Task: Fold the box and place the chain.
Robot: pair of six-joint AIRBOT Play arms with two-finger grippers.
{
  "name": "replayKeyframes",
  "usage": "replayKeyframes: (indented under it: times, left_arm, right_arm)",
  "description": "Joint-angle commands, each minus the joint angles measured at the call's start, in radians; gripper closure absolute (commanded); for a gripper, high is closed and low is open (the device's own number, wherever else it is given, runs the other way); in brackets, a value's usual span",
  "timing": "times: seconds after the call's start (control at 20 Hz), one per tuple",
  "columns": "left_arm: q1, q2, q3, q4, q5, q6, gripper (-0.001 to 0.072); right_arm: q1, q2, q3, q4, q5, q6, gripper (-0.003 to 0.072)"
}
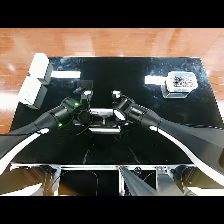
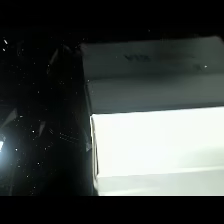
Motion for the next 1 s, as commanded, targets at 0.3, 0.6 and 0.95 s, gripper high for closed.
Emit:
replayKeyframes:
  times: [0.3,0.6,0.95]
  left_arm:
    - [0.0,0.0,0.0,-0.003,0.0,-0.006,0.0687]
    - [0.0,0.0,0.0,-0.002,0.0,-0.006,0.0687]
    - [0.0,0.0,0.0,-0.002,0.001,-0.006,0.0688]
  right_arm:
    - [0.0,0.002,0.057,-0.028,0.067,0.01,0.0233]
    - [0.0,0.005,0.081,-0.066,0.126,0.01,0.0233]
    - [0.066,0.172,0.077,-0.146,0.237,-0.084,0.0234]
